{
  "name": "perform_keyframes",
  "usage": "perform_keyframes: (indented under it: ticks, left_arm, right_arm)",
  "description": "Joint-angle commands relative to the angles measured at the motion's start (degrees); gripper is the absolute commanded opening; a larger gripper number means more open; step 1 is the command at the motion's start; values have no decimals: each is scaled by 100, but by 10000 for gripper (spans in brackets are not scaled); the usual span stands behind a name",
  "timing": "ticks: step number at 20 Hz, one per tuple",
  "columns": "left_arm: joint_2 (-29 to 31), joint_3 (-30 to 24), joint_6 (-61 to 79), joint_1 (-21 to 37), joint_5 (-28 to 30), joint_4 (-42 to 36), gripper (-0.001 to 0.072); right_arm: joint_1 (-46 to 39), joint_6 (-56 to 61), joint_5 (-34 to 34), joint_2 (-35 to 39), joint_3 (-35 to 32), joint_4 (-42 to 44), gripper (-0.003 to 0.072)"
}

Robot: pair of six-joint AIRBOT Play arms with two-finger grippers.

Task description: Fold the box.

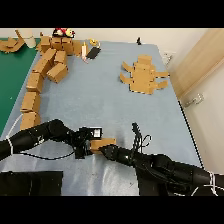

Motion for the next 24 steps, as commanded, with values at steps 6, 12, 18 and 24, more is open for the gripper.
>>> perform_keyframes:
  ticks: [6, 12, 18, 24]
  left_arm:
    - [-2, 0, 2, -2, 2, 0, 451]
    - [-2, 0, 2, -2, 0, 0, 451]
    - [-2, 0, 2, -2, 0, 0, 451]
    - [-2, 0, 2, -2, 2, 0, 451]
  right_arm:
    - [7, 0, 57, -417, -4, -24, 5]
    - [9, 0, 59, -629, -4, -24, 5]
    - [15, 0, 173, -643, 11, -42, 6]
    - [48, 2, -57, 4, 177, -212, 6]
